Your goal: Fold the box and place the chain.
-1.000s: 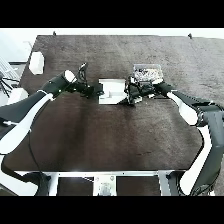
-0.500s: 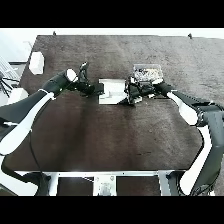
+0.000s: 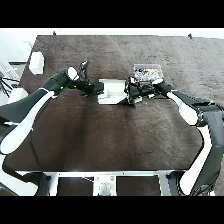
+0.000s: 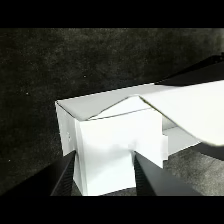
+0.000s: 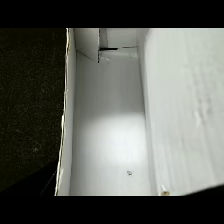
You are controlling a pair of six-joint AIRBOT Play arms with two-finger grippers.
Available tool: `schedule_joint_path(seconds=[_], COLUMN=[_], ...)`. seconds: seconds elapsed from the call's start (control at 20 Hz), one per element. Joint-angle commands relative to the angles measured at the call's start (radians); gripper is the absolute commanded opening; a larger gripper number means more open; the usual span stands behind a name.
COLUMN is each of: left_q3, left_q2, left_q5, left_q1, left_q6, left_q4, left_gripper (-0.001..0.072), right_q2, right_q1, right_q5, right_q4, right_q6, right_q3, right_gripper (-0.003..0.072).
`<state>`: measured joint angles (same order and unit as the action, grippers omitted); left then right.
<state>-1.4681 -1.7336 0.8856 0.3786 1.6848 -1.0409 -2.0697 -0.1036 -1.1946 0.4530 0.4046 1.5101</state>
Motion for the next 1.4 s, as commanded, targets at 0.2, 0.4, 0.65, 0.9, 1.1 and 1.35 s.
schedule_joint_path(seconds=[0.2,0.4,0.65,0.9,1.1,1.35], left_q3=[-0.116,-0.135,-0.188,-0.195,-0.246,-0.29], left_q2=[-0.082,-0.098,-0.119,-0.126,-0.151,-0.165], left_q5=[0.093,0.13,0.177,0.193,0.254,0.285], left_q1=[0.034,0.037,0.039,0.039,0.055,0.066], left_q6=[0.058,0.092,0.122,0.134,0.176,0.2], left_q4=[-0.074,-0.126,-0.188,-0.218,-0.269,-0.297], left_gripper=[0.0428,0.0428,0.0428,0.0427,0.0426,0.0426], right_q2=[0.0,0.0,0.0,0.0,0.0,0.0], right_q1=[-0.001,-0.001,-0.001,-0.001,-0.001,-0.001], right_q5=[0.0,0.0,0.0,0.0,0.0,0.0], right_q4=[0.0,0.0,0.0,0.0,0.0,0.0], right_q6=[0.0,0.0,0.0,0.0,0.0,0.0], right_q3=[0.0,0.0,0.0,0.0,0.0,0.0], right_gripper=[0.0437,0.0437,0.0437,0.0437,0.0437,0.0437])
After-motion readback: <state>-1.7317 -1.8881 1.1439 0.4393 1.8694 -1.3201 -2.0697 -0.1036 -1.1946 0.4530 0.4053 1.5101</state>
